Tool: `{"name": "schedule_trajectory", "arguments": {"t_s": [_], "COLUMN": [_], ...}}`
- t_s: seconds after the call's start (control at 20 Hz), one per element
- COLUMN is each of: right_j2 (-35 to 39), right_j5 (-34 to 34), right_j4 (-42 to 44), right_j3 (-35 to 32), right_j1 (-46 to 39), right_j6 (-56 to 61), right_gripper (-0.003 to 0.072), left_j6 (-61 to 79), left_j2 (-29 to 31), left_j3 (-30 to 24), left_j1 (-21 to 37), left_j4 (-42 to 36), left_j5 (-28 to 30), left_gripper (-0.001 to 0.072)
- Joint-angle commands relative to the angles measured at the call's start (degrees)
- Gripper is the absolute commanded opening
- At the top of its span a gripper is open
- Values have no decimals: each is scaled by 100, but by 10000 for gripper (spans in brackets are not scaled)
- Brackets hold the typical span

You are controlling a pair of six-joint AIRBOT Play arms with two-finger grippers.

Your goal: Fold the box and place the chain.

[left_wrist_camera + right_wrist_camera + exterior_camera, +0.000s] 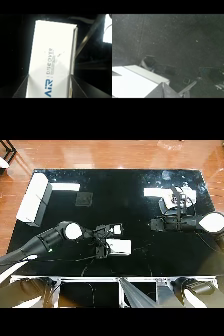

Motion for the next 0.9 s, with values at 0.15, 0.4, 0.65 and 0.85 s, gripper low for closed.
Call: {"name": "schedule_trajectory", "arguments": {"t_s": [0.15, 0.4, 0.65, 0.85], "right_j2": [2, 2, 0, 0], "right_j5": [-11, -50, -90, -92], "right_j4": [2, 2, 2, 2], "right_j3": [-2, -2, -2, -2], "right_j1": [0, 0, 0, -2], "right_j6": [0, 0, 0, 0], "right_gripper": [21, 21, 21, 21], "left_j6": [122, 122, 122, 122], "left_j2": [-44, -48, -50, -92], "left_j3": [4, 4, 2, 2], "left_j1": [-2, -2, -2, -2], "left_j4": [-2, 0, 9, 13], "left_j5": [31, 42, 120, 118], "left_gripper": [627, 627, 627, 627]}}
